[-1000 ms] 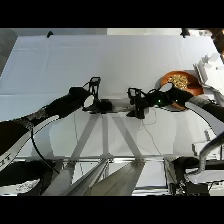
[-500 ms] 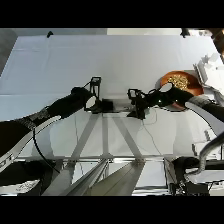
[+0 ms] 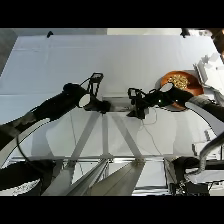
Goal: Fold the box and place the chain.
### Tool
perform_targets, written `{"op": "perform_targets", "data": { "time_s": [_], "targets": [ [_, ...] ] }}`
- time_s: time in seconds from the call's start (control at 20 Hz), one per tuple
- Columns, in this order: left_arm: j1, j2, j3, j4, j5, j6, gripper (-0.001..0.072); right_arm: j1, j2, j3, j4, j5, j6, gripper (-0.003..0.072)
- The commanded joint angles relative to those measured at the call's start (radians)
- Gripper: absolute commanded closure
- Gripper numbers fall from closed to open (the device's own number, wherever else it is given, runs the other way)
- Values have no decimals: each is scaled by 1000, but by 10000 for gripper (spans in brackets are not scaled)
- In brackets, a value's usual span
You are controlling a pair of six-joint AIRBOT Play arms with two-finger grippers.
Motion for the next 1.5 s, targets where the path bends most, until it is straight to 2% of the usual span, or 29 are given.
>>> {"op": "perform_targets", "data": {
  "time_s": [0.0, 0.2, 0.3, 0.35, 0.45, 0.55, 0.65, 0.75, 0.8, 0.9, 1.05, 1.2, 1.45],
  "targets": [
    [19, 87, 1, -1, -103, 159, 179, 1, 0, 0, 2, 3, 0, 307],
    [74, 159, -2, -16, -114, 488, 179, 1, 0, 0, 1, 2, 0, 307],
    [138, 163, -15, -83, -103, 668, 178, 1, 0, 0, 1, 1, 0, 307],
    [182, 163, -28, -147, -94, 760, 178, 1, 0, 0, 1, 2, 0, 307],
    [297, 155, -61, -364, -95, 1063, 177, 1, 0, 0, 1, 2, 0, 307],
    [417, 124, -77, -607, -156, 1455, 173, 1, 0, 0, 1, 2, 0, 307],
    [497, 78, -77, -764, -230, 1813, 95, 1, 0, 0, 1, 2, 0, 307],
    [537, 20, -77, -866, -286, 2079, 73, 1, 0, 0, 1, 2, 0, 307],
    [542, -8, -77, -900, -302, 2143, 69, 1, 0, 0, 1, 2, 0, 307],
    [533, -64, -77, -919, -311, 2202, 11, 1, 0, 0, 1, 2, 0, 307],
    [516, -121, -77, -918, -313, 2259, 11, 1, 0, 0, 1, 2, 0, 307],
    [515, -134, -77, -920, -307, 2339, 12, 1, 0, 0, 1, 2, 0, 307],
    [513, -155, -79, -964, -228, 2343, 12, 1, 0, 0, 1, 2, 0, 307]
  ]
}}
